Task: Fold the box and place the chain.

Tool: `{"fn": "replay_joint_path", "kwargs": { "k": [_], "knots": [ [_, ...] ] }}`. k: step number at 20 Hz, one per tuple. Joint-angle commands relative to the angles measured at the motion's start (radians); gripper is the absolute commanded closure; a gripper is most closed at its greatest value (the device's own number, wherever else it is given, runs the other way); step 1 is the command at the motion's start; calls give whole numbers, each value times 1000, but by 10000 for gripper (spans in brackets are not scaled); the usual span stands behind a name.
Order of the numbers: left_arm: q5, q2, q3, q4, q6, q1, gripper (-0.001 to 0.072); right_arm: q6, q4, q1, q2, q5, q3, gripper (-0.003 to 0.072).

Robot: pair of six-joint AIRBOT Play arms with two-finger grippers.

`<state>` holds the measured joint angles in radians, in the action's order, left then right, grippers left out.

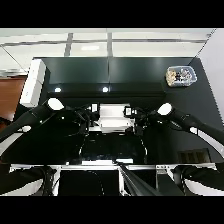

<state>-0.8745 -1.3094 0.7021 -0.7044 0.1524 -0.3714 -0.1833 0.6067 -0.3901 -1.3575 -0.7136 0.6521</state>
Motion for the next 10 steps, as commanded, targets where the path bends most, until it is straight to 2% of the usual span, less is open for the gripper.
{"fn": "replay_joint_path", "kwargs": {
  "k": [1, 4, 10],
  "knots": [
    [-18, -5, 8, 53, 5, -9, 568, 0, 0, -1, 0, 0, 0, 592],
    [-3, -19, 7, 128, 5, -50, 567, 0, 0, -1, 0, 0, 0, 592],
    [26, -43, 7, 133, -5, -77, 546, 0, 0, -1, 0, 0, 0, 592]
  ]
}}
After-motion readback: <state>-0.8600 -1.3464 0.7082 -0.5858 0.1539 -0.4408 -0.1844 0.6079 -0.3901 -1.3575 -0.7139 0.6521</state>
